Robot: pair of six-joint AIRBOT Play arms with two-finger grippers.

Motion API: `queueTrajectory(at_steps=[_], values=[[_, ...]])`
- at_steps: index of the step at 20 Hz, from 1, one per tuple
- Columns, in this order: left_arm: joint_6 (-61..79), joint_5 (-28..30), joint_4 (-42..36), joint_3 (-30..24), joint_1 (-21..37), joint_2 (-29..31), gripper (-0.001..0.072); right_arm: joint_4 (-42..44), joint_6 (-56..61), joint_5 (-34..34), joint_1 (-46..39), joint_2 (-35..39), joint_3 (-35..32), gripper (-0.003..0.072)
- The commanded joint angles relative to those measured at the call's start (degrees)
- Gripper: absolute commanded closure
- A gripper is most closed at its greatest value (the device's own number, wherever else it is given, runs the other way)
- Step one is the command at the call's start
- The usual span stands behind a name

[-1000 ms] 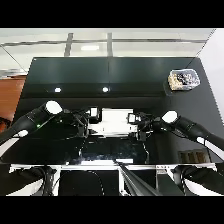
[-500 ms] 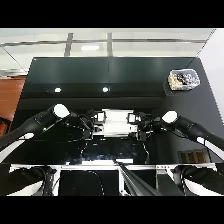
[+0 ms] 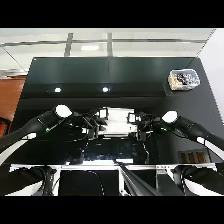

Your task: Fold the box and place the chain.

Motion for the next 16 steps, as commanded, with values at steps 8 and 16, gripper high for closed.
queueTrajectory(at_steps=[8, 16], values=[[-0.07, -0.17, -2.12, -0.02, -0.11, -1.14, 0.0557, 0.00, -0.02, 0.02, 0.02, 0.00, 0.04, 0.0385], [-9.38, -1.81, 2.91, 0.68, 1.18, 0.61, 0.0629, 0.00, -0.02, 0.02, 0.02, 0.00, 0.04, 0.0385]])
